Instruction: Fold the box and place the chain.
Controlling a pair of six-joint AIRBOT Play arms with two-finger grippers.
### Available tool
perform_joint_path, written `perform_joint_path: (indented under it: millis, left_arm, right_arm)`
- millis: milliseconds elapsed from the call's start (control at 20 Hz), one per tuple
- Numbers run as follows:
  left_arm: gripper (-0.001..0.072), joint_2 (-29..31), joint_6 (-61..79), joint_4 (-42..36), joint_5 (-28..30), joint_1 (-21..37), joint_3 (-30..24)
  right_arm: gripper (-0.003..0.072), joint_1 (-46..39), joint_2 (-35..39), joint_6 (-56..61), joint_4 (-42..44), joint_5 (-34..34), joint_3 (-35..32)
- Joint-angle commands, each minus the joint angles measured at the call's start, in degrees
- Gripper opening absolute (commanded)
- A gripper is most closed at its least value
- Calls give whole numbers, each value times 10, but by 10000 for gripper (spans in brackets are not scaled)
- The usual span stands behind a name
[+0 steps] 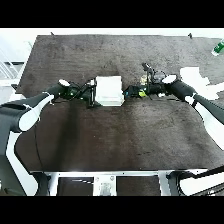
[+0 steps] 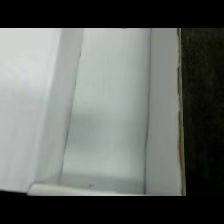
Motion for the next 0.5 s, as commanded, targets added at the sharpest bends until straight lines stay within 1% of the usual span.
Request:
perform_joint_path:
  millis: [0,150,450]
  left_arm:
    - [179,0,0,0,0,0,0]
    - [179,0,0,0,0,0,0]
    - [179,0,0,0,0,0,0]
  right_arm:
    - [541,18,1,0,8,-9,2]
    - [541,35,-7,2,8,-37,2]
    - [542,45,-9,17,7,-37,10]
